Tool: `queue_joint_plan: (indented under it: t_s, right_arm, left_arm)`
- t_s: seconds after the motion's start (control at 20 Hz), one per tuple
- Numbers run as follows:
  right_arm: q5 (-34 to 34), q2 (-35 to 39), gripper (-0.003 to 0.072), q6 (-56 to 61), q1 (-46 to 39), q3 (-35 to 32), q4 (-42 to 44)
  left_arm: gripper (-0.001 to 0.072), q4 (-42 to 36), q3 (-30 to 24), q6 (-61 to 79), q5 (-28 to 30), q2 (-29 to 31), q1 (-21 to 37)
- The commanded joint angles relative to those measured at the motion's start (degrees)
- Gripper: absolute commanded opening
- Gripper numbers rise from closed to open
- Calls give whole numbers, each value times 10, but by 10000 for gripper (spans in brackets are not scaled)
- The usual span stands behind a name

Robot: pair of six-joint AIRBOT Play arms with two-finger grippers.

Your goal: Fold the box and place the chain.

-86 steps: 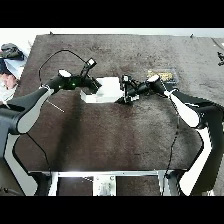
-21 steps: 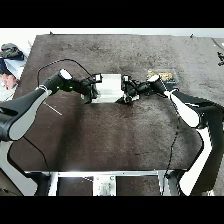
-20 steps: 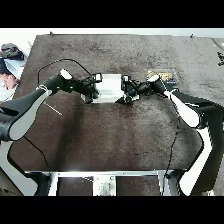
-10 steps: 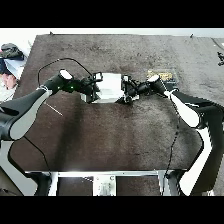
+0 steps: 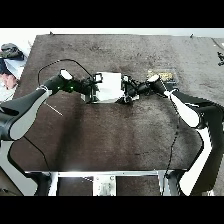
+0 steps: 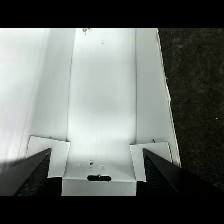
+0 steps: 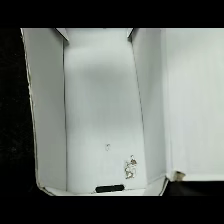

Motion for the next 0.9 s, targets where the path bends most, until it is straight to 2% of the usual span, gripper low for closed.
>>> queue_joint_plan:
  t_s: [0.0, 0.05, 0.1, 0.15, 0.2, 0.25, 0.3, 0.5, 0.65, 0.75, 0.85]
  right_arm:
    - [0, 0, 440, 0, 0, 0, 0]
    - [0, 0, 440, 0, 0, 0, 0]
    - [0, 0, 440, 0, 0, 0, 0]
    - [0, 0, 440, 0, 0, 0, 0]
    - [0, 0, 440, 0, 0, 0, 0]
    - [0, 0, 440, 0, 0, 0, 0]
    - [0, 0, 440, 0, 0, 0, 0]
    - [0, 0, 440, 0, 0, 0, 0]
    - [0, 0, 440, 0, 0, 0, 0]
    - [0, 0, 440, 0, 0, 0, 0]
    - [0, 0, 440, 0, 0, 0, 0]
  left_arm:
    - [646, 3, 0, -10, 4, 0, 0]
    - [631, 3, 0, -14, 4, 0, 0]
    - [403, 4, 0, -21, 4, 0, 1]
    - [343, 9, 0, -24, 0, 0, 4]
    - [341, 10, 0, -26, -7, 0, 11]
    - [119, 9, 0, -27, -21, 0, 24]
    - [23, 8, 0, -30, -40, 1, 36]
    - [11, -29, 10, -52, -105, 10, 66]
    - [8, -27, 19, -144, -90, 55, 66]
    - [8, 16, 19, -263, -62, 98, 72]
    - [8, 51, 19, -357, -65, 135, 92]
